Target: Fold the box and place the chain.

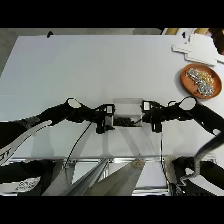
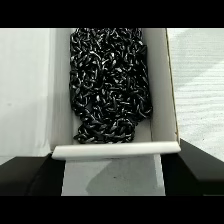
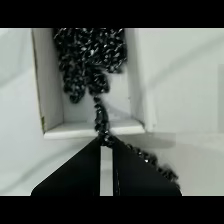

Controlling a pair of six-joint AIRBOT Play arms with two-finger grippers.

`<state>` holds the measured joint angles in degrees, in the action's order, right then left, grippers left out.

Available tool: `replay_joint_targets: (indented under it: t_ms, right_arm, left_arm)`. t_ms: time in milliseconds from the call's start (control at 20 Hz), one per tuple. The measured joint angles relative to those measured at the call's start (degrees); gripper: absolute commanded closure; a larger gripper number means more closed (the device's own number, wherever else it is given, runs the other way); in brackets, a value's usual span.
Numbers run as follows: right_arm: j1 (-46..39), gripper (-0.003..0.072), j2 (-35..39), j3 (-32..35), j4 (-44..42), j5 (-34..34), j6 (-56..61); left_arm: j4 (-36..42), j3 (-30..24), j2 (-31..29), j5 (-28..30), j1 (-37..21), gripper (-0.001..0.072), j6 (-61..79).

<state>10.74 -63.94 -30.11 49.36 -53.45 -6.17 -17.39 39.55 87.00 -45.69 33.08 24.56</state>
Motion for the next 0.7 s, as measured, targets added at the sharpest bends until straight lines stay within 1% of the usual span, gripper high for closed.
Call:
replay_joint_targets:
  t_ms: [200, 300, 400, 550, 700]
  right_arm:
    - [-0.02, 0.0669, 4.92, -0.20, 12.55, -1.44, 11.28]
    - [0.07, 0.0669, 8.09, -1.88, 17.11, -4.11, 16.28]
    - [0.98, 0.0669, 10.27, -5.46, 18.38, -7.78, 19.78]
    - [5.03, 0.0668, 11.87, -12.50, 17.27, -12.37, 24.81]
    - [10.86, 0.0668, 12.46, -18.80, 15.12, -13.18, 28.13]
  left_arm:
    - [0.00, 0.00, 0.00, 0.02, 0.00, 0.0558, 0.00]
    - [0.00, 0.00, 0.00, 0.00, 0.00, 0.0558, 0.00]
    - [0.00, 0.00, 0.00, 0.02, 0.00, 0.0558, 0.00]
    - [0.00, 0.00, 0.00, 0.00, 0.00, 0.0558, 0.00]
    - [0.00, 0.00, 0.00, 0.02, 0.00, 0.0558, 0.00]
